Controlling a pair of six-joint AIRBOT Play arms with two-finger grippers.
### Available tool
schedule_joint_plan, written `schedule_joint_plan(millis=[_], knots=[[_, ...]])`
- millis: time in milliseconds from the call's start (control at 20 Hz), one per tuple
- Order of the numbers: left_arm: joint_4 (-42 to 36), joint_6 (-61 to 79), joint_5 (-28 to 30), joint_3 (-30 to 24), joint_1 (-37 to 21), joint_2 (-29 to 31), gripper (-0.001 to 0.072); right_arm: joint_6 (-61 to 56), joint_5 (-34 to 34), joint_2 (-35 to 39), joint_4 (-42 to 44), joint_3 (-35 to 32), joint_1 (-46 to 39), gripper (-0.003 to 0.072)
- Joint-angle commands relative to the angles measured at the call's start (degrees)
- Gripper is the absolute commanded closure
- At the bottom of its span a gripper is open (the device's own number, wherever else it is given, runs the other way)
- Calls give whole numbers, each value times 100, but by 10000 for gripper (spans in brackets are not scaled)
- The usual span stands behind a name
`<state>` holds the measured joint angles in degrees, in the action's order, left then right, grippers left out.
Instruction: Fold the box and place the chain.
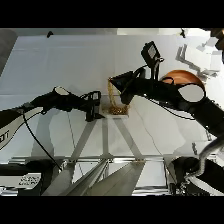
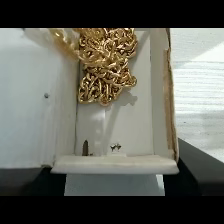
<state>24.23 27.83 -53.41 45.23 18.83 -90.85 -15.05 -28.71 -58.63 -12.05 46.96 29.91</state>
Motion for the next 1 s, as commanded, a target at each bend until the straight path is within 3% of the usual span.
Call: schedule_joint_plan(millis=[0,200,500,700,850,950], knots=[[0,2,2,0,-4,-2,370,-9,83,4,514,7,13,674],[2,2,2,0,-4,-2,370,-15,-131,4,1255,7,13,674],[0,2,2,0,-4,-2,370,-15,96,4,1169,7,7,673],[2,2,2,0,-4,-2,370,-15,284,4,208,7,7,665],[2,2,2,0,-4,-2,370,-15,284,4,-164,7,7,569],[2,2,2,0,-4,-2,370,-15,293,4,-168,7,7,569]])
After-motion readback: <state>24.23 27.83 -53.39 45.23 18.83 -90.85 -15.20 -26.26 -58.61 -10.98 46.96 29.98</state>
